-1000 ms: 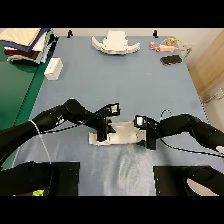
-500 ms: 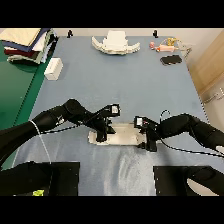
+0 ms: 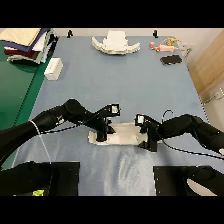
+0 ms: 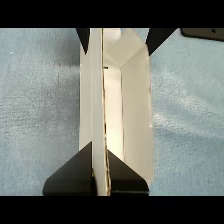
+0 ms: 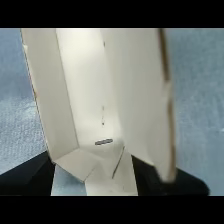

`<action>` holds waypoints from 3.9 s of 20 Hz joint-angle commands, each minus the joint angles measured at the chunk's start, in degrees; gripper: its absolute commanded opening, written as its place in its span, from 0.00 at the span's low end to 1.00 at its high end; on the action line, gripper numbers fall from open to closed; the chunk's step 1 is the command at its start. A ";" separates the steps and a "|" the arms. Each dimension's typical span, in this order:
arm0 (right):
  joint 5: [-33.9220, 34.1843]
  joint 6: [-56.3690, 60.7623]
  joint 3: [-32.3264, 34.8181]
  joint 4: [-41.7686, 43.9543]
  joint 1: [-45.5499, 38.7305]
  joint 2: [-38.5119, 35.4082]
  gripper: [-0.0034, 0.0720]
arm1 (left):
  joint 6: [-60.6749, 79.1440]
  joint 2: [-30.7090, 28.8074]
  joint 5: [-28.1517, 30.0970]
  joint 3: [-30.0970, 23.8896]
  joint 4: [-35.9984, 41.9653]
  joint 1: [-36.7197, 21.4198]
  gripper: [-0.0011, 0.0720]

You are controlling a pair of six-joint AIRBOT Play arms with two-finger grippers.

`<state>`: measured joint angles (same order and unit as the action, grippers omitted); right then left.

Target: Fold the box.

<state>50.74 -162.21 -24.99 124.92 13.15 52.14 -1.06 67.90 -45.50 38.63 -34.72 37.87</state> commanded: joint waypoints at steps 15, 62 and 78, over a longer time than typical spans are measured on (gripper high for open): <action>-0.35 -9.94 -0.04 1.49 2.10 4.09 0.98 | -0.02 -0.02 0.00 -0.02 0.00 -0.02 0.03; -1.79 -9.90 -0.07 -0.68 2.19 5.70 0.71 | -0.04 -0.11 -1.57 0.00 2.23 -0.02 0.55; -1.79 -9.90 -0.07 -0.68 2.19 5.70 0.71 | -53.86 -13.09 -19.58 0.24 -8.11 -3.34 0.03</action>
<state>48.97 -172.13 -25.02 124.22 15.31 57.89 -43.53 55.77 -60.07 38.81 -50.06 33.76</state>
